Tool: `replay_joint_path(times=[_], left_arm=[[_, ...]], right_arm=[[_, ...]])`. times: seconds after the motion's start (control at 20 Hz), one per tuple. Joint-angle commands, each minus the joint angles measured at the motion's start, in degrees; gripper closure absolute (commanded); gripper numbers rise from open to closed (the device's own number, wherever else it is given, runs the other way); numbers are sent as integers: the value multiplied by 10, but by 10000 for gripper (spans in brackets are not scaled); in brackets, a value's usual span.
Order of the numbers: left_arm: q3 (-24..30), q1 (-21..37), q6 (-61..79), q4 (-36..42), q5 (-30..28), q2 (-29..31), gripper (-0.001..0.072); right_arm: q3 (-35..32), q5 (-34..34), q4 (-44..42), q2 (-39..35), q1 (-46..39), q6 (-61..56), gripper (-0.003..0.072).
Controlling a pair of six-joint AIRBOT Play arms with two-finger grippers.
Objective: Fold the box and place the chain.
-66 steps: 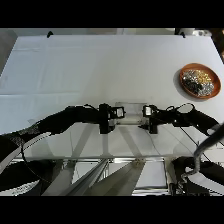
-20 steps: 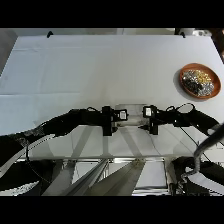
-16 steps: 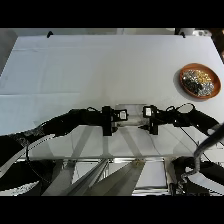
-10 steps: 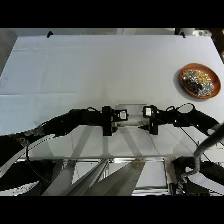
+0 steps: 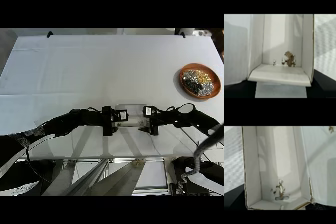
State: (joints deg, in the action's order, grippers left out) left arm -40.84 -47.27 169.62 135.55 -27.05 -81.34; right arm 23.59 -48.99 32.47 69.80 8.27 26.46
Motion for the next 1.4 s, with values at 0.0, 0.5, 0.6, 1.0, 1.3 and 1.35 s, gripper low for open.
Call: replay_joint_path(times=[0.0, 0.5, 0.6, 1.0, 1.3, 1.35], left_arm=[[0, 0, -1, 0, -2, 0, 514], [0, 0, -1, 0, -2, 0, 514], [0, 0, -1, 0, -1, 0, 514], [0, 0, -1, 0, -2, 0, 514], [0, 0, -1, 0, -1, 0, 514], [0, 0, -1, 0, -1, 0, 514]], right_arm=[[0, -10, 32, -26, 0, -71, -8], [0, -14, 261, -110, 0, -353, 49], [0, -15, 262, -141, 0, -364, 49], [0, -56, 106, -330, 1, -307, 675], [0, 91, -65, -265, 1, -257, 675], [0, 115, -66, -241, 0, -258, 675]])
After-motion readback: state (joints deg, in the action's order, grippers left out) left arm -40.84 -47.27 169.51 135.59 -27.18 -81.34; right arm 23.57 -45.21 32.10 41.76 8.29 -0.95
